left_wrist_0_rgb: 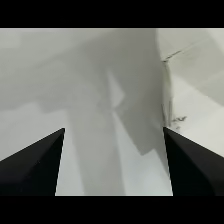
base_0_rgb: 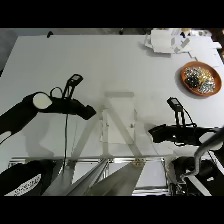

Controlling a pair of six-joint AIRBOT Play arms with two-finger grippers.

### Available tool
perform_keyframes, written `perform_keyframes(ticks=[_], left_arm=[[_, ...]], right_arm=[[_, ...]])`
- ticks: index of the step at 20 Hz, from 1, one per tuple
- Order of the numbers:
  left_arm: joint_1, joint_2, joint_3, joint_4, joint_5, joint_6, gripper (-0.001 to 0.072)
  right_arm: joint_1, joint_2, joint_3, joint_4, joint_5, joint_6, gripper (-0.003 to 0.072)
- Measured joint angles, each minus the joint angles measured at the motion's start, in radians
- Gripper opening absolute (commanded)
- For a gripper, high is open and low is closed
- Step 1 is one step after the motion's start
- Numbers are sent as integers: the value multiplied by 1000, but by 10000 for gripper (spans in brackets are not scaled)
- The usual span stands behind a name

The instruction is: Fold the box and place the chain.

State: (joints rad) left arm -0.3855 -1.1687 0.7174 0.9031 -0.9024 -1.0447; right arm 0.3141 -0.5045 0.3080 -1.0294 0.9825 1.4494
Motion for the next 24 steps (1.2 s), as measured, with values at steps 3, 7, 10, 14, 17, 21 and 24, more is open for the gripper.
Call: perform_keyframes(ticks=[3, 7, 10, 14, 17, 21, 24], left_arm=[[2, -124, 93, -97, -95, 154, 696], [45, -241, 182, -177, -173, 287, 696], [112, -319, 221, -256, -266, 385, 695], [152, -435, 285, -332, -390, 467, 695], [125, -518, 347, -354, -430, 497, 693], [61, -586, 406, -366, -445, 545, 687], [23, -606, 422, -362, -452, 589, 578]], right_arm=[[0, -9, 0, 7, 1, -10, 16], [0, -13, 0, 12, 2, -16, 16], [0, -14, 0, 13, 3, -18, 16], [0, -14, 0, 13, 4, -19, 16], [0, -14, 0, 13, 4, -19, 16], [0, -14, 0, 13, 4, -19, 16], [0, -14, 0, 13, 4, -19, 16]])
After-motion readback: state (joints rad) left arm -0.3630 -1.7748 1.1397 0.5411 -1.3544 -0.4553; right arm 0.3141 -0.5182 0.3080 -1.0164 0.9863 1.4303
